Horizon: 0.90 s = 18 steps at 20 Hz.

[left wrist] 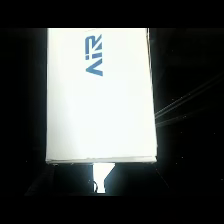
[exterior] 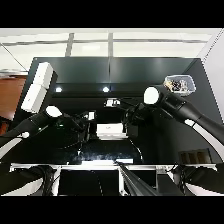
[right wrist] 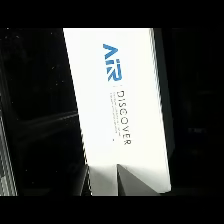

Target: Fold the box and place the chain.

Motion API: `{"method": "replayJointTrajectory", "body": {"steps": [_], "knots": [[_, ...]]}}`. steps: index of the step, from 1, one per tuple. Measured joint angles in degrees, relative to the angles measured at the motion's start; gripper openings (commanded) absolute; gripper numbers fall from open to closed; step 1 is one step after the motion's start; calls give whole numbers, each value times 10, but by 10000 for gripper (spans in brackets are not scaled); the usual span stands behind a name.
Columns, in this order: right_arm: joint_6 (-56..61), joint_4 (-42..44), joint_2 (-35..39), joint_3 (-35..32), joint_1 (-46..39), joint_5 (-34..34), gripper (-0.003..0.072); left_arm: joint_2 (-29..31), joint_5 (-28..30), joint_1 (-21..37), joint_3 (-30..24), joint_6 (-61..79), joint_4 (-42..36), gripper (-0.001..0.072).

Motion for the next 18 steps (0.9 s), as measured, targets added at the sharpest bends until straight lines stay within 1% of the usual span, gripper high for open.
{"method": "replayJointTrajectory", "body": {"steps": [7, 12, 13, 14, 16, 18], "knots": [[9, 5, 6, -14, 3, -9, 210, 0, 0, 0, 0, -1, 0, 369], [61, -12, 53, -2, -16, 1, 208, 0, -1, 0, 0, -2, -1, 369], [84, -14, 66, -1, -30, 11, 169, 0, -1, 0, 0, -2, -1, 369], [111, -15, 75, -1, -45, 25, 18, 0, 0, 0, 0, -2, -1, 369], [174, -7, 88, -13, -84, 52, 26, 0, 0, 0, 0, -2, -1, 369], [217, 49, 94, -50, -116, 53, 26, 0, 0, 0, 0, -1, -1, 370]]}}
